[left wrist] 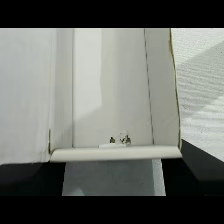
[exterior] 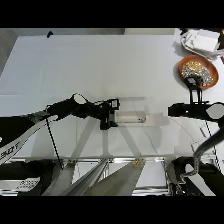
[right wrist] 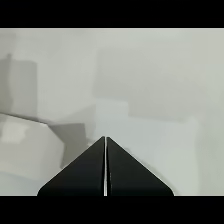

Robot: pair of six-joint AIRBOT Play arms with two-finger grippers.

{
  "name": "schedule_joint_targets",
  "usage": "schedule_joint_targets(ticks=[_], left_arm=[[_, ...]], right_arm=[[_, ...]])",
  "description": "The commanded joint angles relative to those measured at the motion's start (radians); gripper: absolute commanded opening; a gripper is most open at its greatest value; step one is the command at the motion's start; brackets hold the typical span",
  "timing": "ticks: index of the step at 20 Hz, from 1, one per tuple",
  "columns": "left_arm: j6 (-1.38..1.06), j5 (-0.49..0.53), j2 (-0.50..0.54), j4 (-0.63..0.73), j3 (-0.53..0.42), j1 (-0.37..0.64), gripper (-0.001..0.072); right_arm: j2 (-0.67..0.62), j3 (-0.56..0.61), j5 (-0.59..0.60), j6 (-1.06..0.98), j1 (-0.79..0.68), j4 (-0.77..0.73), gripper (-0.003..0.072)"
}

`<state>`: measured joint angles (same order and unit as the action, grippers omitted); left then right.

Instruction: Fold the box and place the chain.

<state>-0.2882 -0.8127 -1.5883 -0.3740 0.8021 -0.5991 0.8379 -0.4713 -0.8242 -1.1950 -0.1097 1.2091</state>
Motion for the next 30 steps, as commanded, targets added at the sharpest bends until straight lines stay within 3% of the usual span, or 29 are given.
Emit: schedule_joint_targets(ticks=[1, 5, 10, 22, 25, 30], left_arm=[[0.000, 0.000, 0.000, 0.000, 0.000, 0.000, 0.0209], [0.000, 0.000, 0.000, 0.000, 0.000, 0.000, 0.0209], [0.000, 0.000, 0.000, 0.000, 0.000, 0.000, 0.0209], [0.000, 0.000, 0.000, 0.000, 0.000, 0.000, 0.0209], [0.000, 0.000, 0.000, 0.000, 0.000, 0.000, 0.0209], [0.000, 0.000, 0.000, 0.000, 0.000, 0.000, 0.0209]], right_arm=[[0.031, 0.035, -0.016, -0.085, -0.051, 0.006, 0.0013], [0.121, 0.048, -0.030, 0.035, -0.005, -0.132, 0.0013], [0.219, 0.048, -0.055, 0.083, 0.054, -0.188, 0.0013], [0.234, 0.048, -0.119, 0.236, 0.057, -0.430, 0.0017], [0.234, 0.048, -0.144, 0.236, 0.057, -0.447, 0.0109], [0.232, 0.048, -0.183, 0.264, 0.057, -0.506, 0.0152]])
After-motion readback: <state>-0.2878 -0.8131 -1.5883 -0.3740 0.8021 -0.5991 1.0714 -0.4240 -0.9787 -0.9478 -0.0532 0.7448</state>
